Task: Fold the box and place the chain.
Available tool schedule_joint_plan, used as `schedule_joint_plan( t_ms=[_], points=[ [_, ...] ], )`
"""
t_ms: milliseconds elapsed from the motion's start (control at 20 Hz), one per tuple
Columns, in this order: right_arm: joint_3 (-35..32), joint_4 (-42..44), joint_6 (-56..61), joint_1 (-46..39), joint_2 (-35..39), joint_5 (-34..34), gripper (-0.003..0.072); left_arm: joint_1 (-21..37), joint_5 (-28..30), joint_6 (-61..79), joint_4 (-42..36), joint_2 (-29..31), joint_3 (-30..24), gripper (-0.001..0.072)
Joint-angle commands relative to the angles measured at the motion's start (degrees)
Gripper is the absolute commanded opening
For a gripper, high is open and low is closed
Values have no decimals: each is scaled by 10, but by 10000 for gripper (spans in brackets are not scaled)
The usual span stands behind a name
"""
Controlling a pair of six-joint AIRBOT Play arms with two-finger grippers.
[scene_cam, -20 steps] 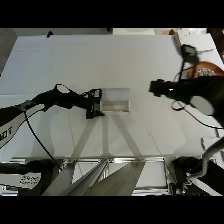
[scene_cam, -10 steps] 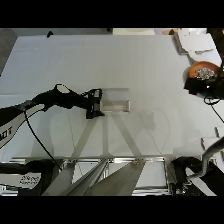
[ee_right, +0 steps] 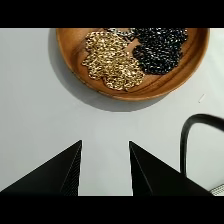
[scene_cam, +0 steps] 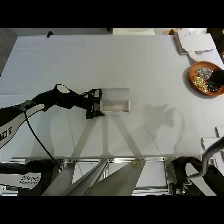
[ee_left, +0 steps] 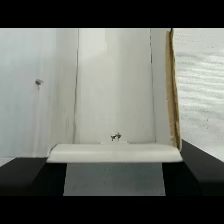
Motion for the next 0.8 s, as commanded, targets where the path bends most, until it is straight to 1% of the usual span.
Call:
schedule_joint_plan(
  t_ms=[0, 50, 150, 300, 450, 500, 550, 650, 750],
  points=[
    [1, 0, -20, -52, -51, -45, 316, 0, 0, 0, 0, 0, 0, 212],
    [1, 0, -20, -58, -73, -61, 316, 0, 0, 0, 0, 0, 0, 212],
    [1, 0, -21, -67, -121, -73, 314, 0, 0, 0, 0, 0, 0, 212],
    [15, 2, -24, -76, -212, -90, 319, 0, 0, 0, 0, 0, 0, 212],
    [81, 36, -84, -76, -296, -104, 349, 0, 0, 0, 0, 0, 0, 212],
    [105, 42, -88, -76, -317, -103, 367, 0, 0, 0, 0, 0, 0, 212],
    [129, 49, -89, -76, -339, -102, 403, 0, 0, 0, 0, 0, 0, 212],
    [165, 78, -91, -76, -378, -86, 415, 0, 0, 0, 0, 0, 0, 212],
    [183, 91, -91, -76, -406, -79, 425, 0, 0, 0, 0, 0, 0, 212]
  ],
)
